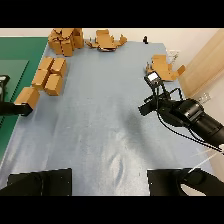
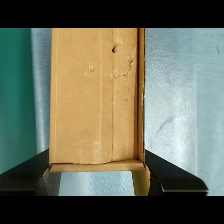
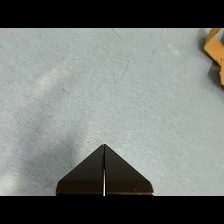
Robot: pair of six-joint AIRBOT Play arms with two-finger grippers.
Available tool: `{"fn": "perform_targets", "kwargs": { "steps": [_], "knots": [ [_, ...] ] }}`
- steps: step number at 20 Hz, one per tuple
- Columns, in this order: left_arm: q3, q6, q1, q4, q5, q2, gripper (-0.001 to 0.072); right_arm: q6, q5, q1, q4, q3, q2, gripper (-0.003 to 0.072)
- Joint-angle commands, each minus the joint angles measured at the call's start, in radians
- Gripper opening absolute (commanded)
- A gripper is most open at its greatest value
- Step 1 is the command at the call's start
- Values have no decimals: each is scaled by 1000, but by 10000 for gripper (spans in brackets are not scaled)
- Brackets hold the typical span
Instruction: Fold the box.
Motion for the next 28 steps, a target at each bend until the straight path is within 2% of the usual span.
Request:
{"fn": "perform_targets", "kwargs": {
  "steps": [1, 5, 12, 23, 28],
  "knots": [
    [-3, 48, -34, -31, 119, -117, 10, 2, 3, 0, 21, -1, 1, 3],
    [24, 68, -49, -36, 189, -185, 11, 2, -5, 0, 48, -1, 1, 3],
    [65, 211, -49, -153, 151, -240, 14, 2, -4, 0, 82, -1, 1, 3],
    [72, 230, -49, -165, 232, -259, 18, 2, -5, 0, 107, -1, 1, 3],
    [72, 232, -49, -165, 236, -259, 22, 2, -7, 0, 106, -1, 1, 3]
  ]
}}
